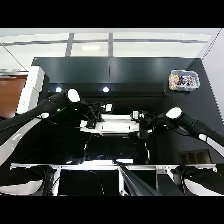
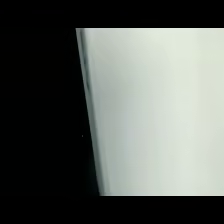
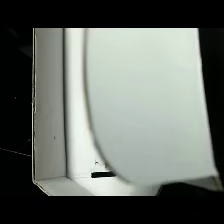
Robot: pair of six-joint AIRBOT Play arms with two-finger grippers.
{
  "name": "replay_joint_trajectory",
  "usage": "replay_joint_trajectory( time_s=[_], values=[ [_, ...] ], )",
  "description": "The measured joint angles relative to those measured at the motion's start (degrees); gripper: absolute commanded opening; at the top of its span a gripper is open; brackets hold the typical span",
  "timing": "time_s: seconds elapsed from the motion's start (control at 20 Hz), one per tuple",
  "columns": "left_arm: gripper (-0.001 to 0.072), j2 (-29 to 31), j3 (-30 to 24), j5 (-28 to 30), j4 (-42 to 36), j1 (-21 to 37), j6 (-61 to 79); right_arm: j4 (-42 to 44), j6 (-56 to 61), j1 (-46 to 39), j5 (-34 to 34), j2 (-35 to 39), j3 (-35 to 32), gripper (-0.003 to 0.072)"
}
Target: Fold the box and place the chain.
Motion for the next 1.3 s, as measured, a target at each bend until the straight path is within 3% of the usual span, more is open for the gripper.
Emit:
replay_joint_trajectory(
  time_s=[1.3],
  values=[
    [0.0029,0.0,0.0,0.0,0.0,0.0,0.0,-3.1,4.3,2.7,-4.3,-0.5,0.0,0.0689]
  ],
)
